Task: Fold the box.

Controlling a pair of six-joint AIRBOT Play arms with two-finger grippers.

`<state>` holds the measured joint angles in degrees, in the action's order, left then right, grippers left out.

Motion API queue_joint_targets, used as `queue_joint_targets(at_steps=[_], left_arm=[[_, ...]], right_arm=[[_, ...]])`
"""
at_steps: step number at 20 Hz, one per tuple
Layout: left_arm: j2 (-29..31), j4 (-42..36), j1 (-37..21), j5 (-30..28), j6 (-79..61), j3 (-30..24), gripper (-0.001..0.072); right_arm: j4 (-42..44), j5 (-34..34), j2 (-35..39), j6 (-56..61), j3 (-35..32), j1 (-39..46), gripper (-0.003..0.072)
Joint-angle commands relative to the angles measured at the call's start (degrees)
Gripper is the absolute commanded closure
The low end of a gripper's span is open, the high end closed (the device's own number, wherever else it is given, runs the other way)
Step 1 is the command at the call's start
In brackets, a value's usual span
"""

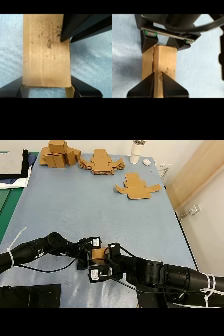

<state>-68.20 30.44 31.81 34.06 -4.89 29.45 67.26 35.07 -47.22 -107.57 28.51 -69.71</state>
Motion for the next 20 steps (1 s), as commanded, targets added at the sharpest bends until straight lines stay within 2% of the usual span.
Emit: queue_joint_targets(at_steps=[1,5,6,7,9,12,13,14,15,18,20], left_arm=[[0.0,0.0,0.0,0.0,0.0,0.0,0.0200],[0.0,0.0,0.0,0.0,0.0,0.0,0.0200],[0.0,0.0,0.0,0.0,0.0,0.0,0.0200],[0.0,0.0,0.0,0.0,0.0,0.0,0.0200],[0.0,0.0,0.0,0.0,0.0,0.0,0.0200],[0.0,0.0,0.0,0.0,0.0,0.0,0.0200],[0.0,0.0,0.0,0.0,0.0,0.0,0.0200],[0.0,0.0,0.0,0.0,0.0,0.0,0.0200],[0.0,0.0,0.0,0.0,0.0,0.0,0.0200],[0.0,0.0,0.0,0.0,0.0,0.0,0.0200],[0.0,0.0,0.0,0.0,0.0,0.0,0.0200]], right_arm=[[2.2,0.1,-0.4,0.0,-0.3,-0.1,0.0547],[2.2,0.2,-0.2,0.0,0.0,-0.1,0.0541],[2.2,0.6,0.5,0.0,0.4,0.0,0.0508],[2.2,1.1,1.4,0.0,0.8,0.0,0.0508],[2.2,3.7,3.7,1.2,2.2,0.0,0.0442],[6.5,9.7,9.1,11.3,3.9,0.0,0.0444],[10.3,12.2,11.4,18.2,3.9,0.0,0.0476],[14.3,14.3,13.2,25.3,3.7,0.0,0.0601],[18.0,15.4,14.7,32.2,2.9,0.0,0.0683],[29.9,11.0,16.3,43.9,-2.8,0.0,0.0684],[36.1,0.2,16.1,49.2,-8.0,0.1,0.0684]])
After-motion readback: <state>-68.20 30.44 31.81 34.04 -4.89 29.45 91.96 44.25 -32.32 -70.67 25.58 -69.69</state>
